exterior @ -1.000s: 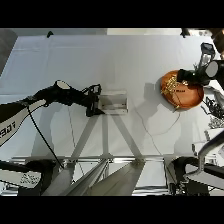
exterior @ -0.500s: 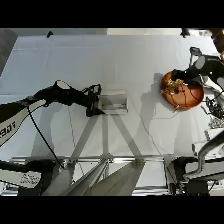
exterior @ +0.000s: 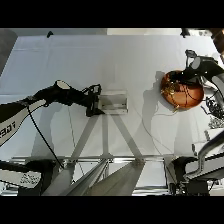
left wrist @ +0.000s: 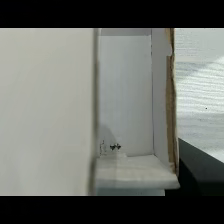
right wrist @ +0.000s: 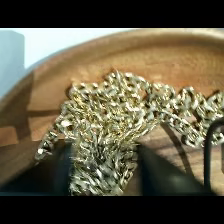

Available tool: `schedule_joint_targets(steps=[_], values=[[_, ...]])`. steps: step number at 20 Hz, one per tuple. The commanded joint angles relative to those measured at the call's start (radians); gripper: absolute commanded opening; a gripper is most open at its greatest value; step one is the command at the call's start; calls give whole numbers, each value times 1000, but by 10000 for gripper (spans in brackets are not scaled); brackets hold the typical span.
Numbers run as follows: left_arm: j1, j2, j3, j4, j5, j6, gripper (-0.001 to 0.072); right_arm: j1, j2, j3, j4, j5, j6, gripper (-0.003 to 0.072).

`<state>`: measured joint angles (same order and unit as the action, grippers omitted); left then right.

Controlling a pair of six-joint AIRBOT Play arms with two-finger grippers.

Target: Fold the box and place the chain.

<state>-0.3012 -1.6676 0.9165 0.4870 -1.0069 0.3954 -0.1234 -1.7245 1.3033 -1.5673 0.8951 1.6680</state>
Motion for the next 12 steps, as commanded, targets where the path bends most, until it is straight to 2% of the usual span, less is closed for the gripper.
schedule_joint_targets(steps=[1,3,4,9,12], values=[[0,0,0,0,0,0,260,0,-5,0,-3,31,-2,152],[0,0,0,0,0,0,260,0,-4,0,-3,29,-2,32],[0,0,0,0,0,0,260,0,-4,0,-3,31,-2,14],[0,0,0,0,0,0,260,0,30,0,-3,99,-14,6],[0,0,0,0,0,0,260,8,104,0,-7,123,-121,6]])
